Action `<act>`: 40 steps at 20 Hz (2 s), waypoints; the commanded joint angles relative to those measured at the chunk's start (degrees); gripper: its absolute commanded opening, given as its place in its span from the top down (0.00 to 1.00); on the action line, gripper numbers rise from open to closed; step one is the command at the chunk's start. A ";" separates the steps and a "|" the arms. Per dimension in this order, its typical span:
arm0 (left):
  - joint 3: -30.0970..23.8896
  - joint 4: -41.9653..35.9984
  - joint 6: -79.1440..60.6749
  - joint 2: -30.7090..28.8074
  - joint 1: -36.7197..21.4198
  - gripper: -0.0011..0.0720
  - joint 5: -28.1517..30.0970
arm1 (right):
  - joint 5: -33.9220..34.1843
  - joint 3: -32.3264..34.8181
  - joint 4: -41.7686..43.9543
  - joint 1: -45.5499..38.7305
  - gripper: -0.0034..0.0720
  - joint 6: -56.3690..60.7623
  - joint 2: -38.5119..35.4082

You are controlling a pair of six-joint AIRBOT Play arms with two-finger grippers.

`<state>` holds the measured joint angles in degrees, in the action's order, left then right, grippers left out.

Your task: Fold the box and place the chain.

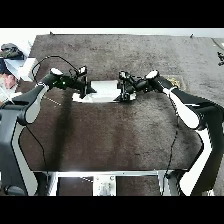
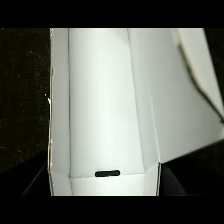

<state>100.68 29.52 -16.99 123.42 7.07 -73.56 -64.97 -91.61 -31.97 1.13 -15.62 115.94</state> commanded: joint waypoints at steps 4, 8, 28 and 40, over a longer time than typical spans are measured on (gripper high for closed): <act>-0.02 -0.02 0.04 0.04 0.02 0.97 0.11 | -3.87 -5.66 0.02 0.11 0.17 1.81 3.89; -0.02 -0.02 0.04 0.04 0.02 0.97 0.11 | -3.45 -5.77 -2.49 0.96 0.17 1.51 4.09; -0.02 -0.02 0.04 0.04 0.02 0.97 0.13 | -2.51 -6.36 -3.78 1.11 0.38 1.53 5.53; -0.02 -0.02 0.04 0.04 0.02 0.97 0.13 | -1.25 -6.34 -3.78 1.11 0.38 1.53 5.51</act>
<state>100.68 29.47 -16.93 123.42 7.07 -73.45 -66.52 -97.95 -35.73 2.26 -14.11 121.43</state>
